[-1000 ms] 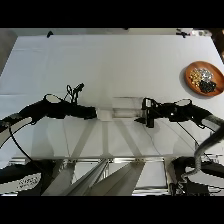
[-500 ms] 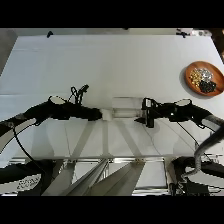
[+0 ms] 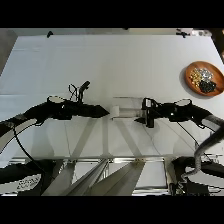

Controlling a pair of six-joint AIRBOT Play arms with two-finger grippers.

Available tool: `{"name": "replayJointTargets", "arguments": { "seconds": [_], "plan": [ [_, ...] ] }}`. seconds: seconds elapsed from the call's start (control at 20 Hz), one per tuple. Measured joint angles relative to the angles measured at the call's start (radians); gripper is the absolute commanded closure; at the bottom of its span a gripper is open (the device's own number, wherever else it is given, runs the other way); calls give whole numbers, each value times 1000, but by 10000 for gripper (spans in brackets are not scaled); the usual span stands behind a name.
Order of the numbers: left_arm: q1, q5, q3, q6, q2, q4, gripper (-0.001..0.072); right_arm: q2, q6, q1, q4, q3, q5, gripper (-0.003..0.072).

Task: Fold the box and place the chain.

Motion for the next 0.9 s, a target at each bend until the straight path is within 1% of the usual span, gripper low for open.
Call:
{"name": "replayJointTargets", "arguments": {
  "seconds": [0.15,0.25,0.6,0.65,0.7,0.9],
  "plan": [
    [0,-12,0,12,0,-8,612,0,0,0,0,0,0,283],
    [0,-18,0,16,0,-13,548,0,0,0,0,0,0,283],
    [0,-32,0,20,0,-14,544,0,0,0,0,0,0,283],
    [0,-34,0,21,0,-15,510,0,0,0,0,0,0,283],
    [0,-39,0,29,0,-15,458,0,0,0,0,0,0,283],
    [0,-56,0,58,0,-15,449,0,0,0,0,0,0,283]
  ]
}}
